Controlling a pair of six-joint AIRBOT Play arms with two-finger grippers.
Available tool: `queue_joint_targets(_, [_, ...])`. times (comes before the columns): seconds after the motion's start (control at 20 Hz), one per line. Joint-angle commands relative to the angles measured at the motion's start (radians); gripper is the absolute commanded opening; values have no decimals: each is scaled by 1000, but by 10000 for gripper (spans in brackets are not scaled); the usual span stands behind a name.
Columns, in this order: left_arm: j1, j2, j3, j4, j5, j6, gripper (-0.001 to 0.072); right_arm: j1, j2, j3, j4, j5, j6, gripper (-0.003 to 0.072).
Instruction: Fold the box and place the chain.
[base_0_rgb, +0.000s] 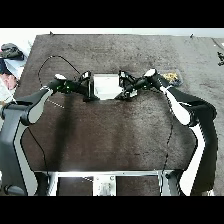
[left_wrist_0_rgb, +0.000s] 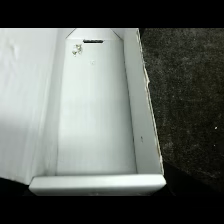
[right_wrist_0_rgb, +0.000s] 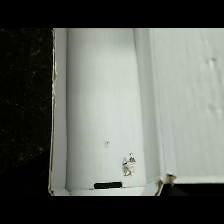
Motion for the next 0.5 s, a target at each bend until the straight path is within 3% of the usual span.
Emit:
queue_joint_targets(0.0, [0, 0, 0, 0, 0, 0, 351, 0, -1, 0, 10, 4, 1, 407])
queue_joint_targets(0.1, [0, 0, 0, 0, 0, 0, 351, -3, -1, 0, 10, 25, 1, 408])
queue_joint_targets(0.15, [0, 0, 0, 0, 0, 0, 351, -3, -1, 0, 10, 34, 2, 467])
queue_joint_targets(0.2, [0, 0, 0, 0, 0, 0, 351, -3, 0, 0, 10, 35, 2, 714])
queue_joint_targets(0.45, [0, 0, 0, 0, 0, 0, 351, -5, 21, 0, -14, 34, 18, 715])
